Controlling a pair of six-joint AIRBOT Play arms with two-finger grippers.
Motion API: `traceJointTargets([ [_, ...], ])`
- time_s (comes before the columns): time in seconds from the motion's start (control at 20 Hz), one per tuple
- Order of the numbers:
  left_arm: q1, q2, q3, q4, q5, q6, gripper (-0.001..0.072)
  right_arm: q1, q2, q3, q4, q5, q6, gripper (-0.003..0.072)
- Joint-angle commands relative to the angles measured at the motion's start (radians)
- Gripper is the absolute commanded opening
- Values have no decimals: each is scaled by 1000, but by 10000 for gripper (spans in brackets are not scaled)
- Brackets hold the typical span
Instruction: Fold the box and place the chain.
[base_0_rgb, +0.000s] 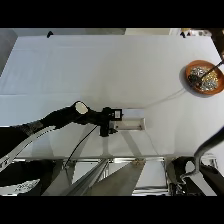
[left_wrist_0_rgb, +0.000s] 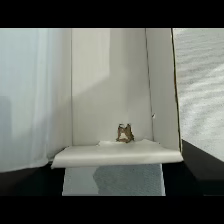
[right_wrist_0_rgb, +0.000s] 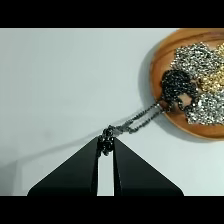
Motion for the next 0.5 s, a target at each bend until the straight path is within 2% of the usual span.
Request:
traceJointTargets([
  [0.0, -1, 0, 0, 0, 0, 0, 50, 0, 95, 0, 129, 100, -19, 21],
  [0.25, -1, 0, 0, 0, 0, 0, 50, 32, 164, 0, 283, 135, -55, 21],
  [0.45, -1, 0, 0, 0, 0, 0, 50, 231, 177, -1, 286, 160, -56, 21],
])
